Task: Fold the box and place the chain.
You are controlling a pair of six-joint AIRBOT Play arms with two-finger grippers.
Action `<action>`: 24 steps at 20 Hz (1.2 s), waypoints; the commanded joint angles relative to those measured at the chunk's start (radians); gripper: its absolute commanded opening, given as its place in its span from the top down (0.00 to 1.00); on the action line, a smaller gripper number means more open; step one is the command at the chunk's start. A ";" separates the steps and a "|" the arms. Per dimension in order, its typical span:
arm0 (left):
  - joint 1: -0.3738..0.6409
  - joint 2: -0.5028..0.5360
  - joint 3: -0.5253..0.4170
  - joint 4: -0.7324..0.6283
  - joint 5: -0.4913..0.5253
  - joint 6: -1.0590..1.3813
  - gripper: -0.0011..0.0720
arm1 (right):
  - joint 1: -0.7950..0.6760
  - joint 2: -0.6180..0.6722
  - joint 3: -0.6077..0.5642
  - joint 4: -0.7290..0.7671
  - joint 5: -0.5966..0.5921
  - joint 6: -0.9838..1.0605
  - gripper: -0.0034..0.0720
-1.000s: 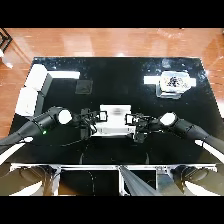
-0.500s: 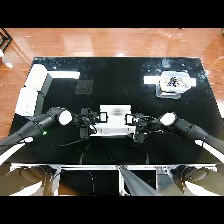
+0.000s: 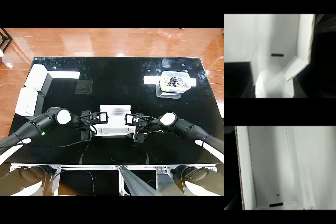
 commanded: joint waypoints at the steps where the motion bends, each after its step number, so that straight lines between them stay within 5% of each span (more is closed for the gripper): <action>1: 0.000 -0.004 0.000 -0.046 0.000 0.000 0.25 | 0.001 0.000 0.000 0.000 0.000 0.001 0.43; 6: 0.000 -0.005 0.000 -0.055 0.000 0.000 0.51 | 0.001 0.000 0.000 0.000 0.000 0.000 0.51; 15: 0.000 -0.028 0.000 -0.198 0.026 0.005 0.59 | 0.001 0.000 0.000 0.000 0.000 0.000 0.51; 19: 0.000 -0.028 0.000 -0.204 0.023 0.004 0.77 | 0.001 0.000 0.000 0.000 0.000 0.000 0.51; 24: 0.000 -0.037 0.000 -0.290 0.024 0.021 0.79 | 0.001 0.000 0.000 0.000 0.000 0.000 0.51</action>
